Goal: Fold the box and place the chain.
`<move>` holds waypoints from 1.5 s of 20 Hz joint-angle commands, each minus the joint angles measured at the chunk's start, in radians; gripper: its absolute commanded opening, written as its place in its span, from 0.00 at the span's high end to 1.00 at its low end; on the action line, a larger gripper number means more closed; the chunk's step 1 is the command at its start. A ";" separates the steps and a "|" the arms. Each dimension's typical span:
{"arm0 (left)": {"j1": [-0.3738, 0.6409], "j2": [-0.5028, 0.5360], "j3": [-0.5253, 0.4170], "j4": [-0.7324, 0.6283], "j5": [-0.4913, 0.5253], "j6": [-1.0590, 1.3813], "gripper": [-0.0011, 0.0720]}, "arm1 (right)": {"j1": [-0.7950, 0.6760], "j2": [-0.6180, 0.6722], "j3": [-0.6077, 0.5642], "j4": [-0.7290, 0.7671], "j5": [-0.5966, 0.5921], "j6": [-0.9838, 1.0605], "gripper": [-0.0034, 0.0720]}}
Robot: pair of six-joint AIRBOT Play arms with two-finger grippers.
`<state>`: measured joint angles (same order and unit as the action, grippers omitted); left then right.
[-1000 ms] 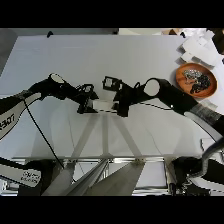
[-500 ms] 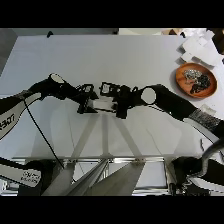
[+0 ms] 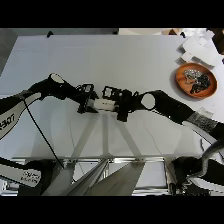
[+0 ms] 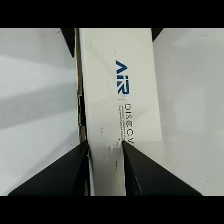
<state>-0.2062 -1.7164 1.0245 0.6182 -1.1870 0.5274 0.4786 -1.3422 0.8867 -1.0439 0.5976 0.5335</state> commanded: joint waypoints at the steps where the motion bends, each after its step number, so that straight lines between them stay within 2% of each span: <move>1: 0.000 -0.001 0.000 0.003 -0.006 0.004 0.70 | 0.000 0.000 -0.006 -0.002 -0.029 0.043 0.43; 2: 0.000 -0.001 0.000 0.003 -0.006 0.004 0.70 | 0.000 0.000 -0.006 -0.002 -0.013 0.043 0.25; 3: 0.000 0.000 0.000 0.003 -0.006 0.004 0.70 | 0.000 0.000 -0.006 -0.002 0.004 0.043 0.21; 9: 0.000 -0.001 0.000 0.003 -0.006 0.004 0.70 | 0.000 0.019 -0.005 0.006 0.084 0.047 0.24; 16: 0.000 -0.001 0.000 0.003 -0.007 0.004 0.70 | 0.000 0.091 -0.002 0.013 0.095 0.163 0.26; 19: 0.000 -0.001 0.000 0.003 -0.006 0.004 0.70 | 0.000 0.114 0.016 0.092 0.098 0.223 0.26; 20: 0.000 -0.001 0.000 0.003 -0.006 0.004 0.70 | 0.000 0.112 0.024 0.149 0.092 0.253 0.36; 22: 0.000 -0.001 0.000 0.003 -0.006 0.004 0.70 | 0.000 0.104 0.026 0.321 0.045 0.276 0.79; 23: 0.000 -0.001 0.000 0.003 -0.006 0.004 0.70 | 0.000 0.091 0.026 0.407 0.019 0.279 0.94; 26: 0.000 -0.001 0.000 0.003 -0.006 0.004 0.70 | 0.000 0.008 0.026 0.589 -0.029 0.284 0.94; 30: 0.000 -0.001 0.000 0.003 -0.006 0.004 0.70 | 0.008 -0.110 0.026 0.639 -0.029 0.400 0.94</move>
<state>-0.2062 -1.7164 1.0245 0.6212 -1.1938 0.5308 0.4812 -1.3830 0.9112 -0.4931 0.5823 0.8661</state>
